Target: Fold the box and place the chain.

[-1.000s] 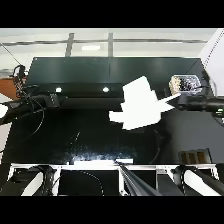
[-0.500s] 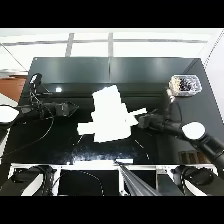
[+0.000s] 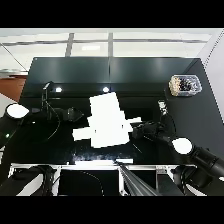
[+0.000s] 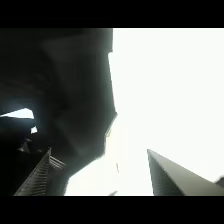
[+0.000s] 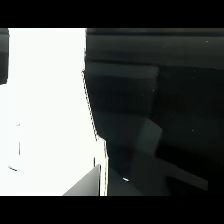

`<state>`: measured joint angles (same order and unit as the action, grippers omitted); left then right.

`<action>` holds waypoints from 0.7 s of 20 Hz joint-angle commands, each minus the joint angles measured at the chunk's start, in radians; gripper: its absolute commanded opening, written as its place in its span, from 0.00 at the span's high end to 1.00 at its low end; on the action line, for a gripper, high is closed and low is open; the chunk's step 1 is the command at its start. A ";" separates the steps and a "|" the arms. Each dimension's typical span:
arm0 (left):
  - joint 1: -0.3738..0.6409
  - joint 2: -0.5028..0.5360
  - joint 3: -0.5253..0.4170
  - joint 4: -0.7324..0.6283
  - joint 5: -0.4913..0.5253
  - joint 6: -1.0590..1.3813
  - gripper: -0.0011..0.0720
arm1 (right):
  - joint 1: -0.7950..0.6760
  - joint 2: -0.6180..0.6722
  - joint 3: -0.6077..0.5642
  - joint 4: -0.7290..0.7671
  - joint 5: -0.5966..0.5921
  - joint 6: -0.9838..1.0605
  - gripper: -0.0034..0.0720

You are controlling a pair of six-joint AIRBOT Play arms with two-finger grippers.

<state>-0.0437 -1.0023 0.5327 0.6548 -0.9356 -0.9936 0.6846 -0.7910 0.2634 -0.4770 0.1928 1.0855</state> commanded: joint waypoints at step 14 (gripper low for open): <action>-0.111 -0.668 0.351 -0.135 -0.491 0.530 0.03 | 0.010 0.001 -0.006 0.016 0.038 0.003 0.90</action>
<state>-0.1204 -1.5974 0.8257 0.4763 -1.3285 -0.5148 0.6930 -0.7910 0.2577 -0.4606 0.2283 1.0885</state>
